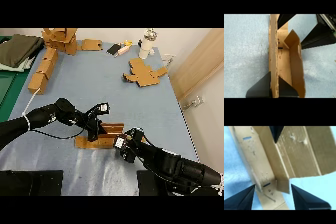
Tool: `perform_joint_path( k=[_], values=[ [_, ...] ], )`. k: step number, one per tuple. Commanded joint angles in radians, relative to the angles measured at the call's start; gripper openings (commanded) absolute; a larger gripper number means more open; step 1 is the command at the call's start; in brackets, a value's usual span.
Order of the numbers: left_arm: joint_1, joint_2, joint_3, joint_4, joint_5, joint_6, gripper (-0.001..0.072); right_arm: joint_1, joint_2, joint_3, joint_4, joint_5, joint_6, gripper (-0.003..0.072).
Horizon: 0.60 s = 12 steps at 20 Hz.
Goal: Fold the box.
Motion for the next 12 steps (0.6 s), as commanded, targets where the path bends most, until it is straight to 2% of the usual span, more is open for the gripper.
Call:
perform_joint_path(
  k=[1, 4, 6, 8, 10, 12],
  values=[
    [0.0, -0.001, 0.0, 0.0, 0.0, 0.0, 0.0012, -0.104, 0.004, -0.008, 0.16, 0.108, -0.256, 0.072],
    [0.0, -0.001, 0.0, 0.0, 0.0, 0.0, 0.0012, -0.239, 0.002, 0.001, 0.514, 0.108, -0.687, 0.072],
    [0.0, -0.001, 0.0, 0.0, 0.0, 0.0, 0.0012, -0.356, 0.0, 0.008, 0.799, 0.095, -1.049, 0.072],
    [0.0, -0.001, 0.0, 0.0, 0.0, 0.0, 0.0012, -0.462, -0.039, 0.037, 1.018, 0.004, -1.317, 0.072],
    [0.0, -0.001, 0.0, 0.0, 0.0, 0.0, 0.0011, -0.548, -0.138, 0.093, 1.138, -0.13, -1.483, 0.072],
    [0.0, -0.001, 0.0, 0.0, 0.0, 0.0, 0.0011, -0.57, -0.25, 0.163, 1.162, -0.219, -1.53, 0.072]
  ],
)
